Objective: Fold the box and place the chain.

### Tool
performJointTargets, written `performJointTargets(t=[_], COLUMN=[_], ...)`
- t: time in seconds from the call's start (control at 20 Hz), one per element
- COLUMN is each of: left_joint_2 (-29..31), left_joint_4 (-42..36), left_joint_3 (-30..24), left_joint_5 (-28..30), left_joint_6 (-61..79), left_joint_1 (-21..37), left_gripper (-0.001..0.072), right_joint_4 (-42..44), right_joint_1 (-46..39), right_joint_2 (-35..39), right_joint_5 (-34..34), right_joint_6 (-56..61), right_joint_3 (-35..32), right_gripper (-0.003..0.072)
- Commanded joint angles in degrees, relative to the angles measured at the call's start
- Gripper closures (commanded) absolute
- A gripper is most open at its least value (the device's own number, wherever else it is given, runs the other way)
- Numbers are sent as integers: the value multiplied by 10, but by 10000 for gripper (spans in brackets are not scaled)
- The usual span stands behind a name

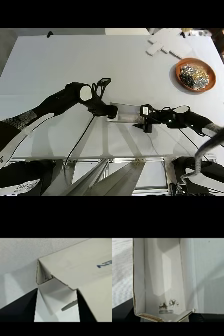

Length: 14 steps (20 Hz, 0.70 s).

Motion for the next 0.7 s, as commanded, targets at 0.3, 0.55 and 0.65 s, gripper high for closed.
performJointTargets(t=[0.3,0.55,0.65], left_joint_2=[-79,-82,-82], left_joint_4=[65,82,82], left_joint_3=[80,81,81], left_joint_5=[-69,-72,-70], left_joint_6=[-124,-161,-173], left_joint_1=[-51,-53,-53], left_gripper=[208,209,235], right_joint_4=[0,0,0], right_joint_1=[0,0,0], right_joint_2=[0,0,0], right_joint_5=[0,0,0], right_joint_6=[0,0,0], right_joint_3=[0,0,0], right_gripper=[389,389,389])
